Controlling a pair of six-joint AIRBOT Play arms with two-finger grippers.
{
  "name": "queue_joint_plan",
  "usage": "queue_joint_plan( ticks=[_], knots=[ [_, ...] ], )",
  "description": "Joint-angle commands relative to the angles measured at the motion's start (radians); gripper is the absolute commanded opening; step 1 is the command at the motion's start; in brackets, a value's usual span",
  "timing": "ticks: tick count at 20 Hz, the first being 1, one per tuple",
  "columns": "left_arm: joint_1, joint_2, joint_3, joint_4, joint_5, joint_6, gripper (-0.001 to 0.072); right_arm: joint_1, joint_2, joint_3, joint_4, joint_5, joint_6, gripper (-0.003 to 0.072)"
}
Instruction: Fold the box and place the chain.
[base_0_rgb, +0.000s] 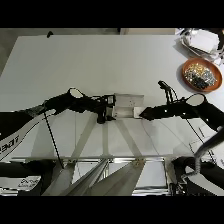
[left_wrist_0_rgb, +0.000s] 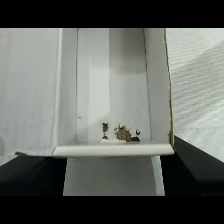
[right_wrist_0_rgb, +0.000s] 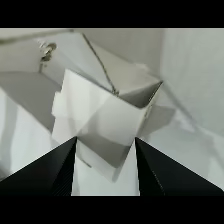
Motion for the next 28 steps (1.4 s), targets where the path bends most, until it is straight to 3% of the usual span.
queue_joint_plan(
  ticks=[1, 7, 12, 18, 21, 22, 24, 27, 28],
  knots=[
    [0.000, 0.000, 0.000, 0.000, 0.000, 0.000, 0.0271, 0.111, -0.008, 0.089, -0.265, -0.069, 0.298, 0.0416],
    [0.000, 0.000, 0.000, 0.000, 0.000, 0.000, 0.0271, 0.290, -0.101, 0.188, -0.452, -0.070, 0.614, 0.0414],
    [0.000, 0.000, 0.000, 0.000, 0.000, 0.000, 0.0271, 0.381, -0.174, 0.271, -0.622, 0.009, 0.852, 0.0409],
    [0.000, 0.000, 0.000, 0.000, 0.000, 0.000, 0.0271, 0.447, -0.252, 0.312, -0.735, 0.054, 1.003, 0.0398],
    [0.000, 0.000, 0.000, 0.000, 0.000, 0.000, 0.0271, 0.464, -0.293, 0.364, -0.741, 0.066, 1.003, 0.0253],
    [0.000, 0.000, 0.000, 0.000, 0.000, 0.000, 0.0271, 0.466, -0.298, 0.374, -0.741, 0.070, 1.003, 0.0143],
    [0.000, 0.000, 0.000, 0.000, 0.000, 0.000, 0.0271, 0.466, -0.299, 0.375, -0.742, 0.089, 0.999, 0.0013],
    [0.000, 0.000, 0.000, 0.000, 0.000, 0.000, 0.0271, 0.467, -0.322, 0.375, -0.750, 0.132, 0.999, 0.0012],
    [0.000, 0.000, 0.000, 0.000, 0.000, 0.000, 0.0271, 0.474, -0.329, 0.375, -0.751, 0.130, 0.999, 0.0062]
  ],
)
